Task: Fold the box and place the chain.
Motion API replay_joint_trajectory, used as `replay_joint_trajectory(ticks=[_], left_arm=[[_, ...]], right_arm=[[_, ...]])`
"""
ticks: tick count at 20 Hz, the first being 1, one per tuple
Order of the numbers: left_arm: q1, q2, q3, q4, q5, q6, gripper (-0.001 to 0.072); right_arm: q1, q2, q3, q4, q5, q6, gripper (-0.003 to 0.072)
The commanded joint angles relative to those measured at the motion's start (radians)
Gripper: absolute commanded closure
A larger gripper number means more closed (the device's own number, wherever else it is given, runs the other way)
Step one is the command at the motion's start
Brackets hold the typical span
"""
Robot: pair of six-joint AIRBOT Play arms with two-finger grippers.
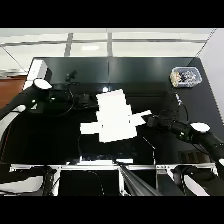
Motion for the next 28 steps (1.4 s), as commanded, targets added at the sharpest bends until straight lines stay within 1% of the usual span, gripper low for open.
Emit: replay_joint_trajectory(ticks=[1,3,4,6,7,8,9,11,13,16,20,21,22,23,24,25,26,27,28], left_arm=[[-0.010,-0.121,0.019,-0.145,-0.135,0.142,0.0013],[-0.015,-0.182,0.021,-0.274,-0.187,0.257,0.0014],[-0.016,-0.211,0.031,-0.303,-0.219,0.284,0.0015],[-0.030,-0.264,0.072,-0.252,-0.286,0.286,0.0018],[-0.035,-0.285,0.095,-0.214,-0.318,0.309,0.0045],[-0.042,-0.298,0.116,-0.188,-0.351,0.335,0.0131],[-0.045,-0.309,0.137,-0.172,-0.379,0.351,0.0195],[-0.046,-0.322,0.174,-0.148,-0.400,0.354,0.0299],[-0.047,-0.340,0.216,-0.101,-0.429,0.365,0.0360],[-0.071,-0.359,0.284,0.050,-0.431,0.356,0.0361],[-0.111,-0.367,0.336,0.067,-0.429,0.338,0.0361],[-0.111,-0.367,0.340,0.067,-0.429,0.338,0.0412],[-0.111,-0.367,0.342,0.067,-0.429,0.338,0.0573],[-0.109,-0.367,0.343,0.066,-0.435,0.338,0.0640],[-0.107,-0.367,0.343,0.066,-0.444,0.338,0.0684],[-0.106,-0.367,0.343,0.066,-0.452,0.338,0.0685],[-0.103,-0.367,0.344,0.066,-0.462,0.338,0.0685],[-0.101,-0.365,0.344,0.067,-0.469,0.335,0.0685],[-0.098,-0.360,0.344,0.066,-0.476,0.323,0.0686]], right_arm=[[0.059,0.003,-0.006,0.012,-0.051,0.015,0.0673],[0.059,0.003,-0.006,0.012,-0.052,0.019,0.0673],[0.059,0.003,-0.006,0.012,-0.052,0.021,0.0672],[0.059,0.003,-0.006,0.012,-0.053,0.022,0.0673],[0.059,0.003,-0.006,0.012,-0.054,0.022,0.0673],[0.059,0.003,-0.006,0.012,-0.056,0.022,0.0672],[0.059,0.003,-0.006,0.012,-0.057,0.022,0.0673],[0.059,0.003,-0.006,0.012,-0.058,0.022,0.0673],[0.059,0.003,-0.006,0.012,-0.058,0.022,0.0672],[0.059,0.003,-0.006,0.011,-0.058,0.022,0.0672],[0.059,0.003,-0.006,0.006,-0.059,0.022,0.0673],[0.059,0.003,-0.006,0.006,-0.058,0.022,0.0672],[0.059,0.003,-0.006,0.006,-0.058,0.022,0.0672],[0.059,0.003,-0.006,0.006,-0.055,0.022,0.0671],[0.059,0.003,-0.006,0.006,-0.054,0.022,0.0617],[0.059,0.003,-0.006,0.005,-0.056,0.022,0.0317],[0.057,0.003,-0.005,0.003,-0.056,0.021,0.0054],[0.049,0.003,0.002,-0.022,-0.043,0.021,0.0035],[0.025,0.003,0.023,-0.084,0.002,0.021,0.0036]])
